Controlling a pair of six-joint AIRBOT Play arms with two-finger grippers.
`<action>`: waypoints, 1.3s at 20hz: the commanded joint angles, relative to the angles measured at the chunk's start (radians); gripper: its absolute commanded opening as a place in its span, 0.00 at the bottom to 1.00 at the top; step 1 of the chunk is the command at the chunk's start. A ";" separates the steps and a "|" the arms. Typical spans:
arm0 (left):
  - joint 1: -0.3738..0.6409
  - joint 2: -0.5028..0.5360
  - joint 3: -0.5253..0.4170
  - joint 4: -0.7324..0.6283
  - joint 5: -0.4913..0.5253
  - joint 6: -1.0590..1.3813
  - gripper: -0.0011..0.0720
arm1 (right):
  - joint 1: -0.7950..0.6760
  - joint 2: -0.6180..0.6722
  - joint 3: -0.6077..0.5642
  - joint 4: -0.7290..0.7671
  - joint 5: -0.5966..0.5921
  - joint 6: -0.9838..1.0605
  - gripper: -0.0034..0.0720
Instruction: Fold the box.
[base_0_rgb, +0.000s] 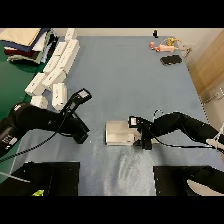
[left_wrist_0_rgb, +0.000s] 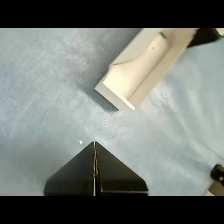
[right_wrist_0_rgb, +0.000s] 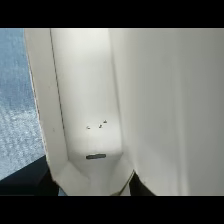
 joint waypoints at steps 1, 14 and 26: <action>0.243 0.093 -0.156 -0.372 0.027 0.645 0.66 | 0.000 0.000 0.000 0.000 0.000 0.000 0.72; 0.085 -0.321 -0.223 -0.531 0.232 1.263 0.98 | 0.000 0.000 0.000 0.000 0.000 0.000 0.72; 0.013 -0.431 -0.197 -0.667 0.329 1.341 0.98 | 0.000 0.000 0.000 0.000 0.000 0.000 0.72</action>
